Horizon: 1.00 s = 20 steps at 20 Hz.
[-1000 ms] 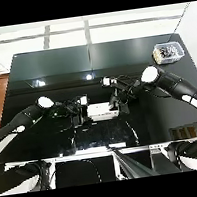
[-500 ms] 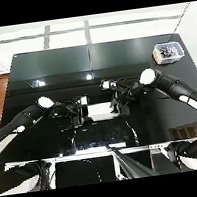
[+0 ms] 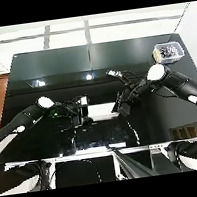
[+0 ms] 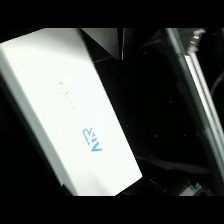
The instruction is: Fold the box and place the chain.
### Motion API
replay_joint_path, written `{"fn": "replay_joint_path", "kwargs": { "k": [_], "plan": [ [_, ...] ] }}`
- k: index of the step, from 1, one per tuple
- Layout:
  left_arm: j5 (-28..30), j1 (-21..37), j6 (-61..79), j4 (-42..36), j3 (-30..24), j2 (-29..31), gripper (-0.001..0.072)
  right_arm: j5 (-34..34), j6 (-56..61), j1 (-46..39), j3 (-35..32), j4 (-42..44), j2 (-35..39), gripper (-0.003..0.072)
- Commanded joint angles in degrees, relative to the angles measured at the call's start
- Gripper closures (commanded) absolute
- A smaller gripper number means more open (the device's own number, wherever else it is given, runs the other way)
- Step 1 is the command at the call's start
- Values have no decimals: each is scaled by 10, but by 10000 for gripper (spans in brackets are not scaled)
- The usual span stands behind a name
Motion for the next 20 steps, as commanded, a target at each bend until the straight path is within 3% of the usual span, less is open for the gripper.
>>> {"fn": "replay_joint_path", "kwargs": {
  "k": [1,3,7,11,15,16,18,20],
  "plan": [
    [0,0,0,0,0,0,174,-38,98,-7,-22,65,-4,672],
    [0,0,0,0,0,0,173,-78,104,-7,-33,80,-24,672],
    [0,0,0,0,0,0,174,-82,113,-7,-35,71,-63,672],
    [0,0,0,0,0,0,173,-100,168,-7,-39,11,-65,672],
    [0,0,0,0,0,1,170,-100,176,-7,-38,10,-63,672],
    [0,1,0,2,0,5,149,-78,172,-13,-33,9,-56,672],
    [1,1,-1,4,0,26,-9,-19,170,-43,-16,9,-23,672],
    [0,1,-30,17,1,54,-9,24,168,-99,-11,6,35,672]
  ]
}}
